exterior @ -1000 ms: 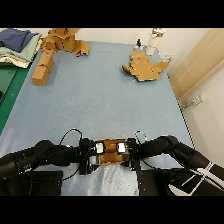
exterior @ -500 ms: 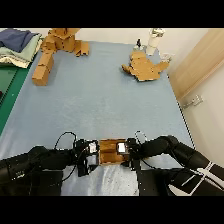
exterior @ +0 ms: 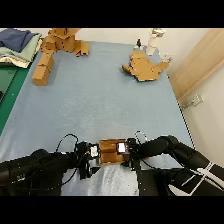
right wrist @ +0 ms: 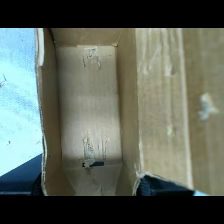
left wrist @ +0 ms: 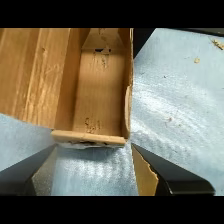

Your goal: Fold the box.

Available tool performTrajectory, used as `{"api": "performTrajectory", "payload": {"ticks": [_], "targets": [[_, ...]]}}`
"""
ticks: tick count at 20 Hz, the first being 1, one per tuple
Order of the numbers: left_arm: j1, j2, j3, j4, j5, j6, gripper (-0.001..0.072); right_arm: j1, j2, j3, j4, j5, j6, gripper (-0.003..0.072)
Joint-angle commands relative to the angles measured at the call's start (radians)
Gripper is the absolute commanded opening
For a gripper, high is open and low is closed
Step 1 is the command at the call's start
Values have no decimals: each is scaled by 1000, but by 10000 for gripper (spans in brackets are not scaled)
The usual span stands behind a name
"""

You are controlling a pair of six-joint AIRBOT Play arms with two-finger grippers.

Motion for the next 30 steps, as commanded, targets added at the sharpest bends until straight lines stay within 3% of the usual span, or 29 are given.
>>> {"api": "performTrajectory", "payload": {"ticks": [1, 14, 30], "targets": [[-5, -28, 4, -4, -40, -2, 701, 0, 1, 0, 0, 0, 0, 537], [-61, -115, 37, -10, -115, -2, 701, 0, 1, 0, 0, 0, 0, 537], [-61, -157, 62, -10, -115, 1, 700, 0, 1, 0, 0, 0, 0, 537]]}}
